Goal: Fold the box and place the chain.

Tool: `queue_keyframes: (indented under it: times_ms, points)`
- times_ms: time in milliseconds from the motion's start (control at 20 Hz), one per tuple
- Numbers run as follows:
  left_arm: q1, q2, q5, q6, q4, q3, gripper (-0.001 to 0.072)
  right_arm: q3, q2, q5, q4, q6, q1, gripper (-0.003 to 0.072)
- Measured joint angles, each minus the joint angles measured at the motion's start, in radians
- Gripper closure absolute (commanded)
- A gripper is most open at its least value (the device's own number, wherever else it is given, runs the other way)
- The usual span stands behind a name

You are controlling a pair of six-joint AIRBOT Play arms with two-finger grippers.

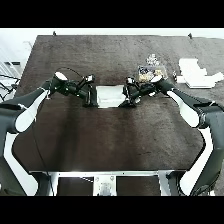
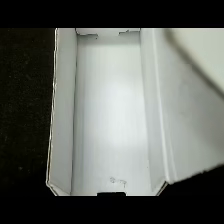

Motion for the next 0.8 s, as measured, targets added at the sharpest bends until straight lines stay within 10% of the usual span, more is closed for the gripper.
queue_keyframes:
  times_ms: [800]
  points:
    - [-0.012,-0.053,0.037,0.108,-0.077,0.001,-0.0007,0.000,0.000,0.000,-0.001,0.000,0.000,0.0103]
